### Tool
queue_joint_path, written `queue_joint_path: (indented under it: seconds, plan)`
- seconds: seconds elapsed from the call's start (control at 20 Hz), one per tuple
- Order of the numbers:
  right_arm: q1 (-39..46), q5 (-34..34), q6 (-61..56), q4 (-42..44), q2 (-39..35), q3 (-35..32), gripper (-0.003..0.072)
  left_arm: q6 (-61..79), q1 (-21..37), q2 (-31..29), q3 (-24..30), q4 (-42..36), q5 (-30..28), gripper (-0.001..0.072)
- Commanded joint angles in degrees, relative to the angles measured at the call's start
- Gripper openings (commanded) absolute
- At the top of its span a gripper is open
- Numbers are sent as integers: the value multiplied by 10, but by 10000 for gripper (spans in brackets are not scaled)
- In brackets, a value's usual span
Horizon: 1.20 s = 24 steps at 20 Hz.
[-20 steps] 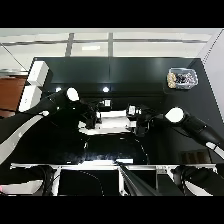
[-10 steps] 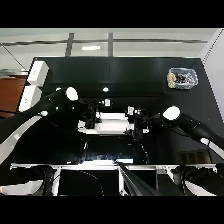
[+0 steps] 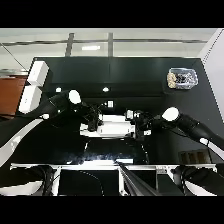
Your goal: Fold the box and place the chain.
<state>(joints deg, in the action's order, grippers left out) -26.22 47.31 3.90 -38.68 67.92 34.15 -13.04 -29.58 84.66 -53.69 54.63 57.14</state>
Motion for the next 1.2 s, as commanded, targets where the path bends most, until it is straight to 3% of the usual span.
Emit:
queue_joint_path:
  seconds: [0.0,0.75,1.15]
  plan:
    - [-1,0,0,-24,0,-1,720,-9,-8,0,14,4,-16,22]
    - [-6,-38,10,-17,3,-42,720,-9,-18,-1,14,9,-27,23]
    - [-6,-57,44,40,5,-44,720,-9,-18,-1,14,9,-27,24]
